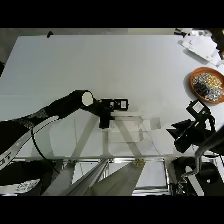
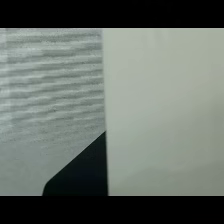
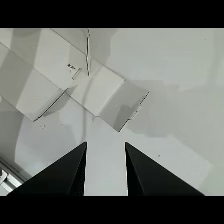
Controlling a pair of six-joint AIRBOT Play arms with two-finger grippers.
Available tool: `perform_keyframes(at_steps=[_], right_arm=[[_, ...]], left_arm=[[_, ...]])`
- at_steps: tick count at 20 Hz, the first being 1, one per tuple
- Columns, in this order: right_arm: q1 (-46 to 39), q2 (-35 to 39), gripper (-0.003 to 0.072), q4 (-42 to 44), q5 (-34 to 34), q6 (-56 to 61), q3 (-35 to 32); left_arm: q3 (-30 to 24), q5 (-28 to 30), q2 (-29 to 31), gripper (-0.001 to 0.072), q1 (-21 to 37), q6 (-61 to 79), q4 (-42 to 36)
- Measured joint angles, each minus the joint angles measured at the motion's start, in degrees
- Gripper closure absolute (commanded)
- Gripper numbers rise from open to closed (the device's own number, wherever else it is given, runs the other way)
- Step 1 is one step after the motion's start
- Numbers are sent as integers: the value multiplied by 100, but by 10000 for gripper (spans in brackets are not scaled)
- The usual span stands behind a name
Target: Fold the box and place the chain.
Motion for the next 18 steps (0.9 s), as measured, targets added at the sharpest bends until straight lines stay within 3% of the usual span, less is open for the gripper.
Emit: perform_keyframes(at_steps=[7,10,18], right_arm=[[0,0,436,-96,-120,-17,0],[0,0,521,-129,-214,-20,-2],[0,0,521,-149,-286,-24,-2]], left_arm=[[31,140,-48,704,-173,2,50],[31,166,-55,703,-219,2,48],[31,173,-59,699,-240,2,46]])
